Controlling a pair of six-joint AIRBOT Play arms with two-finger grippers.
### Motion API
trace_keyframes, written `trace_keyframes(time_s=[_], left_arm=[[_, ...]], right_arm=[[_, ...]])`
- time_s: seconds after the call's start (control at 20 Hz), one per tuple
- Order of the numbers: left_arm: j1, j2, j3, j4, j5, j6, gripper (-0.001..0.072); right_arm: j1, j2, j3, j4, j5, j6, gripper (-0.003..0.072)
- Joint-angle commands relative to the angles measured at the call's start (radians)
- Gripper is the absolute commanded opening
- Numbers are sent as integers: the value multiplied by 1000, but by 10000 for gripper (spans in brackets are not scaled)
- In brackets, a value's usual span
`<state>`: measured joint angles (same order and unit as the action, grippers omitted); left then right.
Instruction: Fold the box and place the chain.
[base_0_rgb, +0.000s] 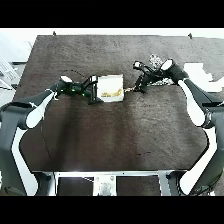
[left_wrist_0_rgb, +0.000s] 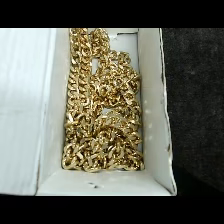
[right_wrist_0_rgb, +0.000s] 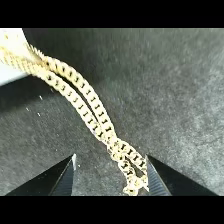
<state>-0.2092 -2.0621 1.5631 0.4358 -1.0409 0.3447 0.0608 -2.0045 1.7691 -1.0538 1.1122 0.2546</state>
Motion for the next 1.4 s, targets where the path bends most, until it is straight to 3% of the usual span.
trace_keyframes(time_s=[0.0,0.1,0.4,0.5,0.6,0.75,0.95,1.25,1.35], left_arm=[[0,1,0,0,0,0,412],[0,1,0,0,0,0,412],[0,1,0,0,0,0,412],[0,1,0,0,0,0,412],[0,1,0,0,0,0,412],[0,1,0,0,0,0,412],[0,1,0,0,0,0,412],[0,1,0,0,0,0,412],[0,1,0,0,0,0,412]], right_arm=[[33,-2,4,-113,-42,-10,493],[48,-3,4,-130,-72,-10,450],[76,-22,4,-129,-77,-10,450],[80,-25,4,-136,-85,-9,405],[80,-25,4,-137,-84,-9,296],[80,-25,3,-152,-75,-8,6],[79,6,6,-156,-31,67,5],[84,226,6,-137,-14,192,5],[95,298,6,-83,43,200,5]])
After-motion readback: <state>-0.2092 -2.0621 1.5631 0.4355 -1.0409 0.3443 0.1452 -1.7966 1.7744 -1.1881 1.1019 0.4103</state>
